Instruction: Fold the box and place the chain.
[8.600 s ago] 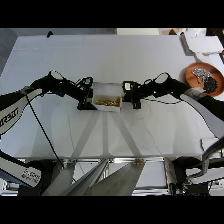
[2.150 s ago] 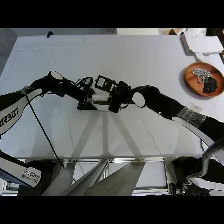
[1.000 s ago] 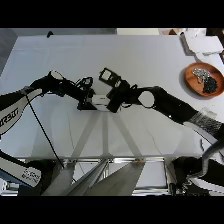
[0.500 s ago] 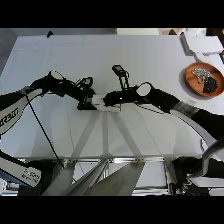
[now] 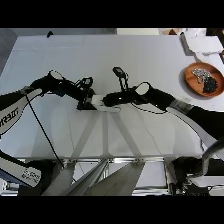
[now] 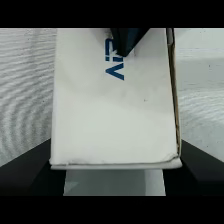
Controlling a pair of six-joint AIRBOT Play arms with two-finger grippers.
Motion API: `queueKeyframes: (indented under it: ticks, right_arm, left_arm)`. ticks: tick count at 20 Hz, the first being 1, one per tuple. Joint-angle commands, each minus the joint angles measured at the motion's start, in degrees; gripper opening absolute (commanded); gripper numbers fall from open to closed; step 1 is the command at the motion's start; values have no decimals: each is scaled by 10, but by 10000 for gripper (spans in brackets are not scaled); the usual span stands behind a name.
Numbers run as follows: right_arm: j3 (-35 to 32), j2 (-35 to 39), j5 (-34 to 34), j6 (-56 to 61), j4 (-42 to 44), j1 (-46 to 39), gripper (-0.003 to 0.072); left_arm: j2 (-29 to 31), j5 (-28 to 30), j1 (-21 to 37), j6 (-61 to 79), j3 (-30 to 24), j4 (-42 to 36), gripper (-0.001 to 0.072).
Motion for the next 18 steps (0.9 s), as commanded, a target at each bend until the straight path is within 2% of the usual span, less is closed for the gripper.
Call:
queueKeyframes:
  ticks: [1, 3, 5, 8, 11, 14, 15, 18]
  right_arm:
    - [0, 43, -43, 0, -17, -1, 11]
    - [0, 95, -67, 0, -45, -10, 12]
    - [0, 157, -38, 0, -96, -24, 12]
    - [0, 253, 86, 19, -206, -50, 12]
    - [0, 332, 222, 134, -384, -83, 12]
    - [0, 370, 305, 240, -574, -122, 12]
    - [0, 374, 321, 267, -607, -138, 12]
    - [0, 376, 331, 274, -619, -182, 13]
  left_arm:
    - [0, 1, 0, 1, 0, 0, 274]
    - [0, 1, 0, 1, 0, 0, 274]
    - [0, 1, 0, 1, 0, 0, 274]
    - [0, 1, 0, 1, 0, 0, 274]
    - [0, 1, 0, 2, 0, 0, 274]
    - [0, 1, 0, 1, 0, 0, 274]
    - [0, 1, 0, 1, 0, 0, 274]
    - [0, 1, 0, 1, 0, 0, 274]
